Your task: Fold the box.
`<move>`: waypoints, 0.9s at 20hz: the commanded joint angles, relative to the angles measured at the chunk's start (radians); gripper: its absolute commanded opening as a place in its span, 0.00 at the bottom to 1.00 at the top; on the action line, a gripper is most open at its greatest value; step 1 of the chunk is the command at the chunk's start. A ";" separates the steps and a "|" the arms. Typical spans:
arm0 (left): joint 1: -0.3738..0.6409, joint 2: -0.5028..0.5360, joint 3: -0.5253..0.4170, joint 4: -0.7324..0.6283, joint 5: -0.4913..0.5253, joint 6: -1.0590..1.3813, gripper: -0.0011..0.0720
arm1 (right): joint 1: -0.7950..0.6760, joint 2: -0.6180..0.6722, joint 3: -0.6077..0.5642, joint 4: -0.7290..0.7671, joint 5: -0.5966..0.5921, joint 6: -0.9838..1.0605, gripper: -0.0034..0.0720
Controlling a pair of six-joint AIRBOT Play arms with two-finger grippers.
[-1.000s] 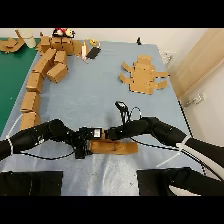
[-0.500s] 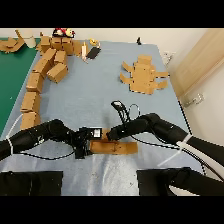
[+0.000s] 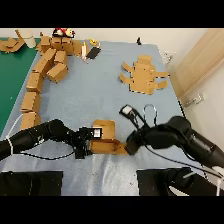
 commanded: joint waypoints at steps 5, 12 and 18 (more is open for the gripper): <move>0.000 0.000 0.000 0.000 0.001 0.001 0.63 | 0.074 0.056 -0.170 0.084 0.073 -0.403 0.85; 0.000 0.000 0.000 0.000 0.001 0.001 0.63 | 0.075 -0.088 -0.170 0.054 0.383 -0.639 0.85; 0.000 0.000 0.000 0.000 0.001 0.001 0.63 | 0.075 -0.092 -0.170 0.055 0.390 -0.680 0.49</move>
